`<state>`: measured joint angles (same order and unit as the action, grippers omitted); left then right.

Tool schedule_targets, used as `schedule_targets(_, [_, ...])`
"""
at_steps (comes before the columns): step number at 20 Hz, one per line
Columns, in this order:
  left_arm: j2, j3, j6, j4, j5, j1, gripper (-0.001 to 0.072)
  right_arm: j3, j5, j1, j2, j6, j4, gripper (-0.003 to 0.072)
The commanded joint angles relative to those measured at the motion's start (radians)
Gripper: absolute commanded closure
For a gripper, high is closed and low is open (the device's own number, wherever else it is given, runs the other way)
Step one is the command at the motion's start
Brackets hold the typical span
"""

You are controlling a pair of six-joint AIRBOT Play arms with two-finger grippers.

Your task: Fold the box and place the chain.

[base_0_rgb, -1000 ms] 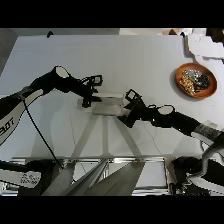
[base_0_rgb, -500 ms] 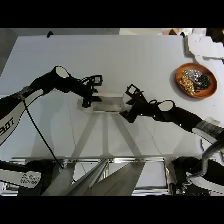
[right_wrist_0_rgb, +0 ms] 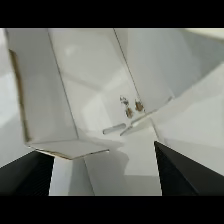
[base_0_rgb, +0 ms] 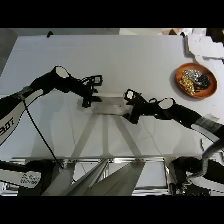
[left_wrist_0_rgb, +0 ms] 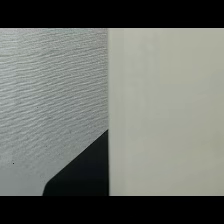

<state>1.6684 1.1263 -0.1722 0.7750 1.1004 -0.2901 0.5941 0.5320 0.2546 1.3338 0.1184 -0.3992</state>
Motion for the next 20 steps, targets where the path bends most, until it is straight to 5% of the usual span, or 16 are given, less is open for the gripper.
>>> schedule_targets(1, [0.001, 0.0, 0.0, 0.0, -0.001, 0.0, 0.07, 0.001, 0.09, -0.049, 0.053, 0.055, 0.063, -0.0001])
schedule_targets(6, [0.001, 0.0, 0.0, 0.0, -0.001, 0.0, 0.07, 0.001, 0.235, -0.054, 0.063, 0.193, 0.159, -0.0001])
schedule_targets(20, [0.001, 0.0, 0.0, 0.0, -0.001, 0.0, 0.07, 0.035, 0.097, -0.054, 0.063, -0.045, 0.143, -0.0001])
